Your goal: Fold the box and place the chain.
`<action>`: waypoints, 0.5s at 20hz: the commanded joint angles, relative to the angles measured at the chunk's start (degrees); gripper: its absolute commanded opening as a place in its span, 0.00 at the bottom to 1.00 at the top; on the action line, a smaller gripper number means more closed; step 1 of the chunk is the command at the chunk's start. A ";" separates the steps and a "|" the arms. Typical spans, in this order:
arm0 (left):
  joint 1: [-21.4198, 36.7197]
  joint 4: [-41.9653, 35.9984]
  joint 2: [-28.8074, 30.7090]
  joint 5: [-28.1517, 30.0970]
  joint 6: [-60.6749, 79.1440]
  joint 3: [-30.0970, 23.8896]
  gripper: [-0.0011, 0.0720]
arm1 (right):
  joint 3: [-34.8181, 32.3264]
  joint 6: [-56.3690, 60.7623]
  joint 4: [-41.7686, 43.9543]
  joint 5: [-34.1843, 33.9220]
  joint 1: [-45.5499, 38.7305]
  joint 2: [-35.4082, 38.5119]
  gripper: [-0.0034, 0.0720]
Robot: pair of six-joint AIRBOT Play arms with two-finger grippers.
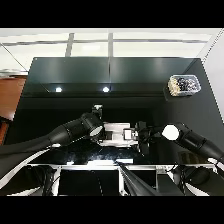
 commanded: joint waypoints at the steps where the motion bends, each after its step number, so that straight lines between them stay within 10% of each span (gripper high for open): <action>1: 0.17 0.15 -0.04 0.28 0.20 -0.22 0.06 | 0.11 0.22 1.99 0.22 0.04 0.00 0.76; 3: 0.17 0.15 -0.04 0.24 0.39 -0.22 0.06 | 0.11 0.72 4.24 0.17 0.04 -0.04 0.50; 10: 0.17 -0.74 -0.04 0.39 1.20 -0.22 0.06 | 0.11 3.48 10.01 -0.98 0.15 -1.49 0.37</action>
